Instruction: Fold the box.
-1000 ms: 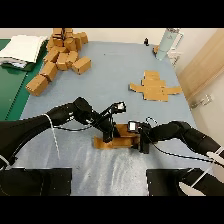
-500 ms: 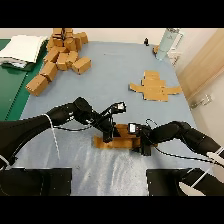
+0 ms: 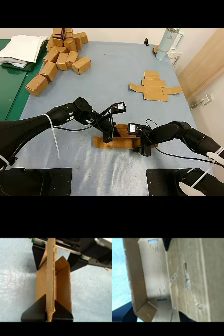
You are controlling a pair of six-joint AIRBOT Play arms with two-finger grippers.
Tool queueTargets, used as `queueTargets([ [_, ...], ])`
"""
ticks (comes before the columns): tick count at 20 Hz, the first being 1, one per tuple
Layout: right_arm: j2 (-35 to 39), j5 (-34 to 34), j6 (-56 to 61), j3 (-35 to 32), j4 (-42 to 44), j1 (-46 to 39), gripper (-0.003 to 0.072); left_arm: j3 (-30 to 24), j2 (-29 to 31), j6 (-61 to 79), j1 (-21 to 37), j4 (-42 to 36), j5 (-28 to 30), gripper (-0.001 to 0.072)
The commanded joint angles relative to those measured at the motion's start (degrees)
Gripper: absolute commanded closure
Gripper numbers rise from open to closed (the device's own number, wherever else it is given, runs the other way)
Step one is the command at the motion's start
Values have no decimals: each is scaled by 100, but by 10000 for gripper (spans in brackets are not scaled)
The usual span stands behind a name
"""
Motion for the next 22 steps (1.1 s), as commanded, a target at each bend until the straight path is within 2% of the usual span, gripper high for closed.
queueTargets([
  [1,-4,79,0,-4,4,7,-20,4,4,2,0,-2,7,696],
  [22,-4,304,0,-4,107,7,-10,24,7,-46,13,2,164,695],
])
